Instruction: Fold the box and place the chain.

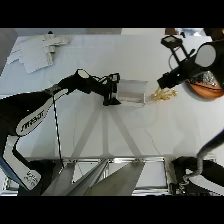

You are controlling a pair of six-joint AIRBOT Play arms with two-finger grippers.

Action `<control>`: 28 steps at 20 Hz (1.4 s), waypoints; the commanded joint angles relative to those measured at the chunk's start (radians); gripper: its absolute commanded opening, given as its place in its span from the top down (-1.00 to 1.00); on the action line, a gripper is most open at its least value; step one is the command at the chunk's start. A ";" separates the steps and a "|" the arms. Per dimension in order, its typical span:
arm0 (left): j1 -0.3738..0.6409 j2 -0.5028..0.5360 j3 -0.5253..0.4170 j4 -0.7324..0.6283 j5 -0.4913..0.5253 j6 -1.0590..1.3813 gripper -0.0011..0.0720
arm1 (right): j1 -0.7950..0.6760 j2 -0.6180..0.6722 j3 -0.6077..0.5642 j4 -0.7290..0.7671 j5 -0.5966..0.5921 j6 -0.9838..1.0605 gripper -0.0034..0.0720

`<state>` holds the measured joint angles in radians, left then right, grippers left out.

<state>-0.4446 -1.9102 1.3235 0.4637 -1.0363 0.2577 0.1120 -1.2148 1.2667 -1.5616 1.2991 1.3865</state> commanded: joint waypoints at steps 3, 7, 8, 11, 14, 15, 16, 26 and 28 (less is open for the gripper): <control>0.000 0.000 0.000 0.000 0.000 0.000 -0.11 | 0.136 0.001 0.000 0.075 -0.058 0.002 0.89; 0.000 0.000 0.000 0.000 0.000 0.000 -0.11 | 0.188 0.000 0.000 0.105 -0.172 -0.014 0.89; 0.000 0.000 0.000 0.000 0.000 0.000 -0.11 | 0.192 -0.004 0.000 0.134 -0.193 -0.039 0.89; 0.000 0.000 0.000 0.000 0.000 0.000 -0.11 | 0.192 -0.037 0.000 0.242 -0.219 -0.087 0.89; 0.000 0.000 0.000 0.000 0.000 0.000 -0.11 | 0.192 -0.097 0.000 0.245 -0.218 -0.087 0.89; 0.000 0.000 0.000 0.000 0.000 0.000 -0.11 | 0.192 -0.120 0.000 0.245 -0.214 -0.087 0.89; 0.000 0.000 0.000 0.000 0.000 0.000 -0.11 | 0.192 -0.145 0.000 0.247 -0.202 -0.087 0.89; 0.000 0.000 0.000 0.000 0.000 0.000 -0.11 | 0.192 -0.204 0.000 0.237 -0.182 -0.087 0.56; 0.000 0.000 0.000 0.000 0.000 0.000 -0.11 | 0.192 -0.202 0.001 0.237 -0.195 -0.087 0.55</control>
<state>-0.4446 -1.9102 1.3235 0.4633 -1.0363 0.2577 0.3035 -1.4158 1.2667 -1.3231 1.1156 1.2999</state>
